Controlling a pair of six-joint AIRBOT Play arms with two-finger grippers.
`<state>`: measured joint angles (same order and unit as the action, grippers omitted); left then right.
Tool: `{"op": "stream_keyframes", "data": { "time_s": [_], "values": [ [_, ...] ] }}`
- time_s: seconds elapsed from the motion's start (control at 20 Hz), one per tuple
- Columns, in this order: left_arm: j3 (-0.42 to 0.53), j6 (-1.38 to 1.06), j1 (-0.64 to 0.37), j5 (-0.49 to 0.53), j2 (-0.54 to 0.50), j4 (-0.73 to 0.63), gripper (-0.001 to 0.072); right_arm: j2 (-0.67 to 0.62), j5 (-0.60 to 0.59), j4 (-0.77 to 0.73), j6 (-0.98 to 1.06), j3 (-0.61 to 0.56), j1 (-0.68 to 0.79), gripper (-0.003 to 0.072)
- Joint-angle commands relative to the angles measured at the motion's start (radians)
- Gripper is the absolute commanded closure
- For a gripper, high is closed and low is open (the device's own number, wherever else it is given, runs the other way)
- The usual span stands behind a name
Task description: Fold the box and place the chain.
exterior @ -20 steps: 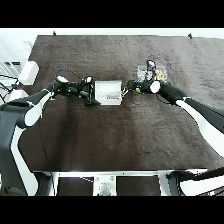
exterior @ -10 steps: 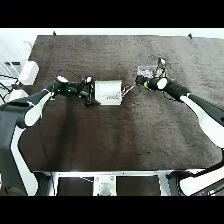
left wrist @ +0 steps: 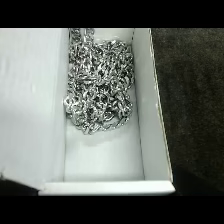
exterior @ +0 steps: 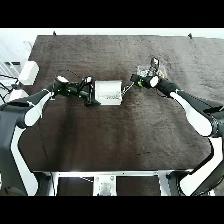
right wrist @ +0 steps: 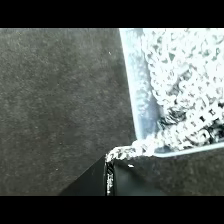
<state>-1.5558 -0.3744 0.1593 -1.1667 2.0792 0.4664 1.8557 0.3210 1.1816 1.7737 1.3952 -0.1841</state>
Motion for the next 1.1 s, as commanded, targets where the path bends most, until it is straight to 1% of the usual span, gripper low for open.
{"op": "stream_keyframes", "data": {
  "time_s": [0.0, 0.15, 0.3, 0.45, 0.6, 0.7, 0.85, 1.05],
  "values": [
    [0.000, 0.000, -0.001, 0.000, 0.000, 0.000, 0.0228, -0.048, 0.080, 0.066, -0.005, 0.010, -0.002, 0.0673],
    [0.000, 0.000, -0.001, 0.000, 0.000, 0.000, 0.0229, -0.175, 0.185, 0.147, -0.005, 0.010, -0.022, 0.0673],
    [0.000, 0.000, -0.001, 0.000, 0.000, 0.000, 0.0229, -0.334, 0.272, 0.204, -0.004, 0.010, -0.058, 0.0673],
    [0.000, 0.000, -0.001, 0.000, 0.000, 0.000, 0.0229, -0.447, 0.323, 0.258, -0.004, 0.010, -0.101, 0.0673],
    [0.000, 0.000, -0.001, 0.000, 0.000, 0.000, 0.0229, -0.504, 0.409, 0.268, -0.004, 0.010, -0.123, 0.0673],
    [0.000, 0.000, -0.001, 0.000, 0.000, 0.000, 0.0229, -0.533, 0.441, 0.288, -0.005, 0.010, -0.153, 0.0673],
    [0.000, 0.000, -0.001, 0.000, 0.000, 0.000, 0.0229, -0.575, 0.444, 0.301, -0.004, 0.010, -0.197, 0.0673],
    [0.000, 0.000, -0.001, 0.000, 0.000, 0.000, 0.0229, -0.584, 0.439, 0.296, -0.004, 0.010, -0.263, 0.0673]
  ]
}}
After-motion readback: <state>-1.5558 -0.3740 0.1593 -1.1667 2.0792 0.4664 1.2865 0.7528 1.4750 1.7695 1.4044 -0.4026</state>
